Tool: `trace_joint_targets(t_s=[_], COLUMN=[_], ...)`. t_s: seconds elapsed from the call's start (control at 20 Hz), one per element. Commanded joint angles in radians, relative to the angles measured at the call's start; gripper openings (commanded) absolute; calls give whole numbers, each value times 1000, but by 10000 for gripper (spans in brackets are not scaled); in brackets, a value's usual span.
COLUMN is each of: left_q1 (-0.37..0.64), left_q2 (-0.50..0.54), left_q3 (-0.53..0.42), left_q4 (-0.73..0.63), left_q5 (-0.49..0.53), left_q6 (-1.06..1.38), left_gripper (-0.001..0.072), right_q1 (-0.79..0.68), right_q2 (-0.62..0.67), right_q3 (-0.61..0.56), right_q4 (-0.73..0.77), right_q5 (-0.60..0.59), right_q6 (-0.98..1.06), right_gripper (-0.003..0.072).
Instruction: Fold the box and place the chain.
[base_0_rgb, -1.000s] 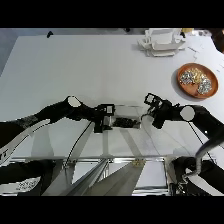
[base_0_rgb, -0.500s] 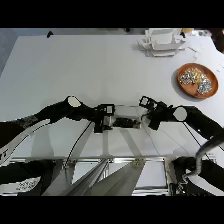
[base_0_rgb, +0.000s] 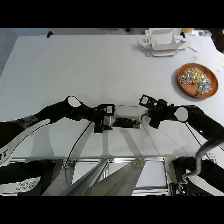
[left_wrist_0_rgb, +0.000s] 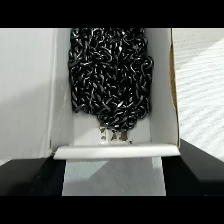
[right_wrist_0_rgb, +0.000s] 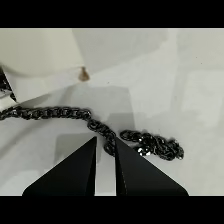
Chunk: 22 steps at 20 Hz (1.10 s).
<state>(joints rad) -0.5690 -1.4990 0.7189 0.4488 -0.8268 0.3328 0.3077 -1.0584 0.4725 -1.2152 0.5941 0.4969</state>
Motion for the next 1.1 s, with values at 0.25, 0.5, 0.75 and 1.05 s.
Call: trace_joint_targets(t_s=[0.25, 0.5, 0.75, 1.05], left_q1=[0, 0, 0, 0], left_q2=[0, 0, 0, 0], left_q3=[0, 0, 0, 0], left_q4=[0, 0, 0, 0], left_q5=[0, 0, 0, 0], left_q6=[0, 0, 0, 0], left_gripper=[250, 250, 250, 250], right_q1=[-42, -42, -42, -42], right_q2=[-29, -39, -41, -47], right_q3=[2, 2, 2, 1], right_q4=[-14, 25, 46, 46], right_q5=[4, -11, -8, -12], right_q6=[26, 26, 26, 26], right_gripper=[134, 134, 128, 117])
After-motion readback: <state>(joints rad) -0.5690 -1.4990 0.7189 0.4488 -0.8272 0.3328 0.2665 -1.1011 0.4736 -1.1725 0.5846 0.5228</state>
